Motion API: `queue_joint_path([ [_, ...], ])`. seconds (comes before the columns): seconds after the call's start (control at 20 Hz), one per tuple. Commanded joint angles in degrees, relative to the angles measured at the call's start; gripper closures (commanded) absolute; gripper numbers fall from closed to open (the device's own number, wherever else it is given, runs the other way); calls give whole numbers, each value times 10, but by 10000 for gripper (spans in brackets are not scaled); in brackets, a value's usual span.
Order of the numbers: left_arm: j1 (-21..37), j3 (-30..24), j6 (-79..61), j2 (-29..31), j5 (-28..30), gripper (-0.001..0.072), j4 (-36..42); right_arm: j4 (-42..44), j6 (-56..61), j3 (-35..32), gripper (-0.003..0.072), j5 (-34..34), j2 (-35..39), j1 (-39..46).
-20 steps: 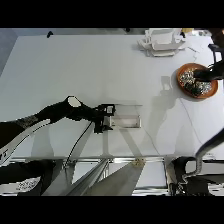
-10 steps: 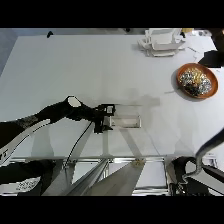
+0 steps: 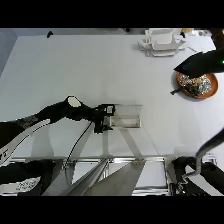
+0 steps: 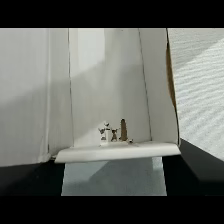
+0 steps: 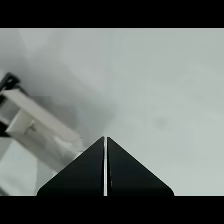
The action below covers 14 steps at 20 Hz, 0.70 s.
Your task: Fold the box and place the chain.
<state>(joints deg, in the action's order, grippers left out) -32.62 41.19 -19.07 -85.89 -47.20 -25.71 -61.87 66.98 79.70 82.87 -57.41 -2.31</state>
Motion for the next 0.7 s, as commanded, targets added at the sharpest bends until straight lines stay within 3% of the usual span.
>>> queue_joint_path([
  [0.0,0,0,0,0,0,460,0,2,7,0,671,22,21,-77],
  [0.25,0,0,0,0,0,460,0,-196,37,-23,670,-52,12,-80],
  [0.4,0,0,0,0,0,460,0,-209,53,-59,668,-81,-31,-27],
  [0.45,0,0,0,0,0,460,0,-208,57,-71,638,-92,-51,-11],
  [0.55,0,0,0,0,0,460,0,-210,83,-87,386,-115,-95,16],
  [0.65,0,0,0,0,0,460,0,-222,124,-88,348,-133,-148,50],
])
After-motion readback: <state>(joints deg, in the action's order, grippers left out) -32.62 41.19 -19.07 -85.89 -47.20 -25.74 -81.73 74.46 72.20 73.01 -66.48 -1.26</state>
